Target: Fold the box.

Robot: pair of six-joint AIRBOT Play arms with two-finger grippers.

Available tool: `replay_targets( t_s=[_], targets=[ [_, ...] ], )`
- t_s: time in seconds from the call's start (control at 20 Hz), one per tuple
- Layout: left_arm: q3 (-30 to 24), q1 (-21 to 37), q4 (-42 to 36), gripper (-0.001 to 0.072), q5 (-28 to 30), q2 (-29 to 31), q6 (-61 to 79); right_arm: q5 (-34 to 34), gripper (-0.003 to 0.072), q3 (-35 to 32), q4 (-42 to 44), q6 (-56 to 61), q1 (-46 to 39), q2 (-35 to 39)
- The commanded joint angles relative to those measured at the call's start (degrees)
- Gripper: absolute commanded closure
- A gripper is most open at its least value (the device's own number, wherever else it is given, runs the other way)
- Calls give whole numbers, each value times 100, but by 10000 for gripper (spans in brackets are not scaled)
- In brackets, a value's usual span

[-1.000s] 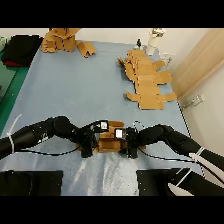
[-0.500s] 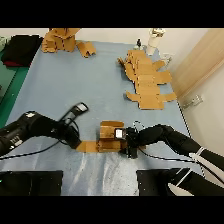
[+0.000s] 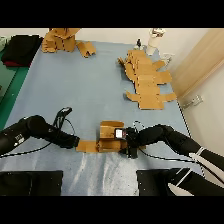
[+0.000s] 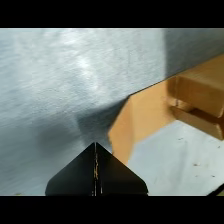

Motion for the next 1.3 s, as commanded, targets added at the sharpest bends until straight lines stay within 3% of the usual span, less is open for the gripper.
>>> replay_targets(
  t_s=[0.0,0.25,0.9,0.95,1.0,1.25],
  targets=[
    [-48,-472,-699,700,472,-310,116,2,188,0,0,2,2,-2],
    [-17,-896,-1078,701,861,-494,120,2,188,0,0,2,2,-2],
    [560,-1071,-1261,693,540,-299,-225,2,188,0,0,2,2,-2],
    [560,-1071,-1263,515,540,-302,-269,0,188,0,0,2,2,-2],
    [560,-1071,-1261,445,540,-299,-334,0,188,0,0,2,2,-2],
    [560,-1071,-1272,445,542,-304,-380,2,188,0,0,2,4,-2]
  ],
)
